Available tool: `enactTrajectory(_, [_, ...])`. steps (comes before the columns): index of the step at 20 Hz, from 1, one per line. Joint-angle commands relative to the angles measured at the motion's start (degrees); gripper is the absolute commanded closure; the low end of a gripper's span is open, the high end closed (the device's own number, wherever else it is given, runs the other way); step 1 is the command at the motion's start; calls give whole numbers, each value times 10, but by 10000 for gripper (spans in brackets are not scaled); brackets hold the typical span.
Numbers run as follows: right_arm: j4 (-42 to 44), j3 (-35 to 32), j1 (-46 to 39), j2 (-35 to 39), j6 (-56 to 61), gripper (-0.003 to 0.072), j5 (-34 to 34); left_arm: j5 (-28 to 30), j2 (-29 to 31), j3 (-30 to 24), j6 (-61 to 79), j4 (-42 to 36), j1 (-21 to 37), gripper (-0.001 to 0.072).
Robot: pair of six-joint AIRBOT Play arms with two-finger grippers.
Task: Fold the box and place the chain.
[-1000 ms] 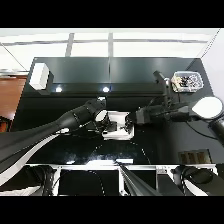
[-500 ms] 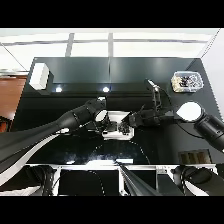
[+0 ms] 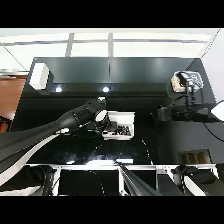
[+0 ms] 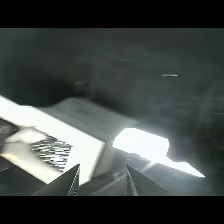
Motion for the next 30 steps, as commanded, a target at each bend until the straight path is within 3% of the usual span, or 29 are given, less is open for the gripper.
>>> enactTrajectory(1, [-25, 0, -34, 19, 3, 341, 27, 4, 0, 0, 0, -7, 0, 682])
enactTrajectory(6, [-26, -10, -34, 19, 5, 341, 36, 8, 4, 2, -17, 3, 1, 675])
enactTrajectory(7, [-26, -12, -34, 19, 7, 341, 48, 5, 7, 5, -17, 4, 1, 586])
enactTrajectory(9, [-30, -14, -34, 19, 7, 341, 68, -3, 14, 12, -17, 7, 2, 157])
enactTrajectory(13, [-30, -14, -34, 19, 13, 341, 70, -5, 57, 20, 29, 49, -2, 153])
enactTrajectory(16, [-46, -14, -34, 19, 13, 341, 83, -95, 122, 12, 100, 160, -8, 187])
enactTrajectory(18, [-85, -14, -34, 19, 31, 341, 94, -136, 178, -26, 130, 249, 8, 187])
enactTrajectory(21, [-122, -14, -34, 19, 69, 340, 96, -97, 276, -135, 159, 256, 111, 186])
enactTrajectory(23, [-120, -14, -34, 19, 75, 341, 91, -8, 331, -216, 162, 198, 204, 186])
enactTrajectory(25, [-120, -14, -34, 19, 77, 341, 83, 115, 363, -292, 283, 17, 298, 186])
enactTrajectory(26, [-120, -14, -34, 19, 77, 341, 80, 145, 363, -315, 391, -83, 327, 187])
enactTrajectory(28, [-120, -14, -34, 19, 77, 341, 80, 147, 348, -341, 626, -240, 357, 186])
enactTrajectory(30, [-120, -14, -34, 19, 77, 341, 80, 111, 325, -343, 820, -315, 349, 184])
